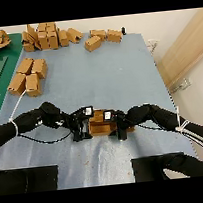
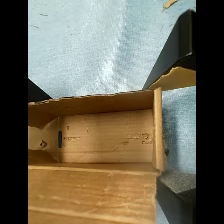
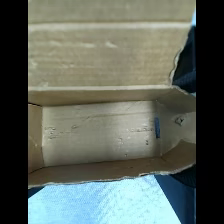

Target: Fold the box.

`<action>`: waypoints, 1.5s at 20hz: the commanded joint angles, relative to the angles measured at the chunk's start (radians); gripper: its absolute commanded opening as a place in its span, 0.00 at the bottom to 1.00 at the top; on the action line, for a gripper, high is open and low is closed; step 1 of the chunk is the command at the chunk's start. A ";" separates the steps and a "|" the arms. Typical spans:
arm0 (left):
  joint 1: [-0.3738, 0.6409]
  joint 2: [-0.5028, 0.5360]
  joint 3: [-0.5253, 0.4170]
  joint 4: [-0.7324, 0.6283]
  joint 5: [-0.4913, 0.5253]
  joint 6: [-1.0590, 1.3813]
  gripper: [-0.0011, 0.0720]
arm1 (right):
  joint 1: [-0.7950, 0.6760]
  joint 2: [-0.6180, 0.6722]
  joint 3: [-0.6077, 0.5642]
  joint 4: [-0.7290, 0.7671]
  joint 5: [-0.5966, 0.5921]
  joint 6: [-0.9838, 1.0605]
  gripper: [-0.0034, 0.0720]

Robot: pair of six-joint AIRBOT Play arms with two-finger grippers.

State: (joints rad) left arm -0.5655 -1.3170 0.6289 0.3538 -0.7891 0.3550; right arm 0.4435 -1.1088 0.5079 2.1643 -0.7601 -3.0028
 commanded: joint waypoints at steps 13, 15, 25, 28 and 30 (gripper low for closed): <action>-0.045 -0.001 0.003 0.058 0.092 -0.061 0.97 | 0.000 0.000 0.000 0.000 0.000 0.002 0.71; -0.061 -0.001 0.003 0.076 0.109 -0.060 0.97 | 0.000 0.000 0.000 0.000 0.000 0.002 0.71; -0.064 -0.001 0.003 0.077 0.110 -0.060 0.60 | 0.000 0.000 0.000 0.000 0.000 0.002 0.71; -0.064 -0.001 0.003 0.077 0.110 -0.060 0.59 | 0.000 0.000 0.000 0.000 0.000 0.002 0.71; -0.064 -0.001 0.003 0.077 0.109 -0.060 0.59 | 0.000 0.000 0.000 0.000 0.000 0.002 0.71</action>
State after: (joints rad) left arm -0.6296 -1.3174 0.6308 0.4290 -0.6773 0.2935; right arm 0.4435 -1.1088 0.5079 2.1647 -0.7601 -3.0013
